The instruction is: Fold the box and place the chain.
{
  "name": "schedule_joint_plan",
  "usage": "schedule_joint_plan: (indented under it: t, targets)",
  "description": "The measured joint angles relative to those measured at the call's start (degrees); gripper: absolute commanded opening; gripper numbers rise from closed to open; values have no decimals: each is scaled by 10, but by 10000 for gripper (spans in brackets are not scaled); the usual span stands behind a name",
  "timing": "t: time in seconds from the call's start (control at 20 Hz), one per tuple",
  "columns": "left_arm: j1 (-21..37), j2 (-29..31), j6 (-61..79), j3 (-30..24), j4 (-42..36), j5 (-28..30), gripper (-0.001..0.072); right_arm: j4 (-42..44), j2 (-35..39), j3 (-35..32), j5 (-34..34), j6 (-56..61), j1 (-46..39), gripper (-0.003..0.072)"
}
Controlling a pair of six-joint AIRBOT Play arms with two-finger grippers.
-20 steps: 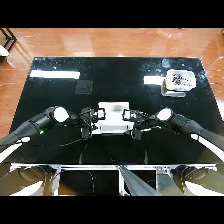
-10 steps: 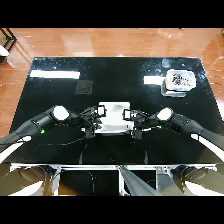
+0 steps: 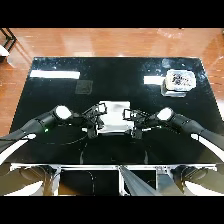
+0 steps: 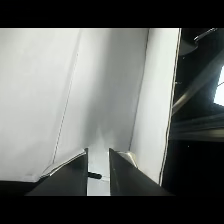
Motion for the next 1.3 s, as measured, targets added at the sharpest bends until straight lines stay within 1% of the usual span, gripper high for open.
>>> schedule_joint_plan:
  t: [0.05,0.1,0.15,0.2,0.25,0.3,0.35,0.4,0.5,0.55,0.65,0.75,0.85,0.95,1.05,1.1,1.2,1.3]
  targets:
    - [0,-1,0,0,-1,0,393,0,0,0,0,0,0,405]
    - [0,-2,0,0,-3,1,423,0,0,0,0,0,0,406]
    - [0,-2,0,0,-3,1,423,0,0,0,0,0,0,406]
    - [0,-2,0,0,-4,1,373,0,0,0,0,0,0,406]
    - [0,-2,0,0,-4,1,243,0,0,0,0,0,0,405]
    - [0,-3,0,0,-4,1,299,0,0,0,0,0,0,406]
    - [0,-3,0,0,-5,-2,403,0,0,0,0,0,0,405]
    - [0,-3,0,0,-6,-1,394,0,0,0,0,0,0,405]
    - [-1,-3,0,0,-5,-3,78,0,0,0,0,0,0,405]
    - [-1,-1,0,0,-5,-5,23,0,0,0,0,0,0,405]
    - [3,12,-7,0,11,-10,22,1,0,0,0,0,0,406]
    - [6,42,-50,0,45,-19,21,1,0,0,0,0,0,405]
    - [12,85,-123,0,106,-34,22,1,0,0,1,0,0,405]
    - [29,130,-229,-1,182,-51,23,1,0,0,1,0,0,405]
    - [66,165,-364,-7,255,-76,25,1,0,0,1,0,0,406]
    - [92,175,-431,-11,277,-83,25,1,0,0,1,0,0,405]
    - [156,184,-562,-21,301,-106,25,1,0,0,1,0,0,405]
    - [218,181,-662,-33,299,-126,25,0,0,0,1,0,0,405]
